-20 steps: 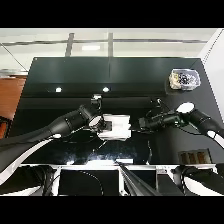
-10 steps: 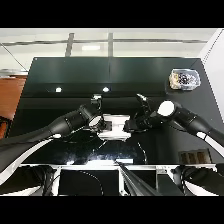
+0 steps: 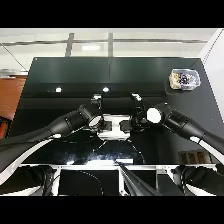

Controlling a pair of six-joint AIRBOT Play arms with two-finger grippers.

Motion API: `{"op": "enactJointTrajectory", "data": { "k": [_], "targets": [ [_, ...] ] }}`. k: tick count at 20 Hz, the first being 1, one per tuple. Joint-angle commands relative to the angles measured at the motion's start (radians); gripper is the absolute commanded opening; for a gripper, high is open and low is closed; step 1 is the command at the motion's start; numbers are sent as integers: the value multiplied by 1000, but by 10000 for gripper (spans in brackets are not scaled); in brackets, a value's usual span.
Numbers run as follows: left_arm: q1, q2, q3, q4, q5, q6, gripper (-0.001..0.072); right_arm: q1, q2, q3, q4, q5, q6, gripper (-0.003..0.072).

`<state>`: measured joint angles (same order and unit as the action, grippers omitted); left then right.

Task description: Fold the box and place the chain.

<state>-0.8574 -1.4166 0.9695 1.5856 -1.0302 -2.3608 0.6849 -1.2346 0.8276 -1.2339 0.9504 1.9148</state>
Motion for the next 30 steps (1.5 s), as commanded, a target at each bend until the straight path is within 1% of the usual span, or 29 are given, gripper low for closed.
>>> {"op": "enactJointTrajectory", "data": {
  "k": [1,4,7,8,9,11,12,15,18,22,23,30],
  "targets": [
    [0,0,0,0,0,0,27,27,-23,12,-76,27,109,430],
    [0,0,0,0,0,0,27,35,-38,26,-122,25,174,428],
    [0,0,0,0,0,0,27,66,-73,70,-150,49,198,427],
    [0,0,0,0,0,0,27,78,-87,85,-175,67,216,408],
    [0,0,0,0,-1,0,27,90,-97,97,-199,76,226,368],
    [0,0,0,0,0,0,27,103,-100,106,-233,75,282,367],
    [0,0,0,0,0,0,27,103,-102,108,-234,76,290,320],
    [0,0,0,0,0,0,27,103,-108,109,-233,88,325,300],
    [0,0,0,0,0,0,27,106,-119,120,-241,103,364,298],
    [0,0,0,0,0,0,27,136,-171,170,-259,152,396,295],
    [0,0,0,0,0,0,27,145,-183,182,-267,162,396,169],
    [0,0,0,0,0,0,27,154,-189,183,-264,153,420,169]
  ]
}}
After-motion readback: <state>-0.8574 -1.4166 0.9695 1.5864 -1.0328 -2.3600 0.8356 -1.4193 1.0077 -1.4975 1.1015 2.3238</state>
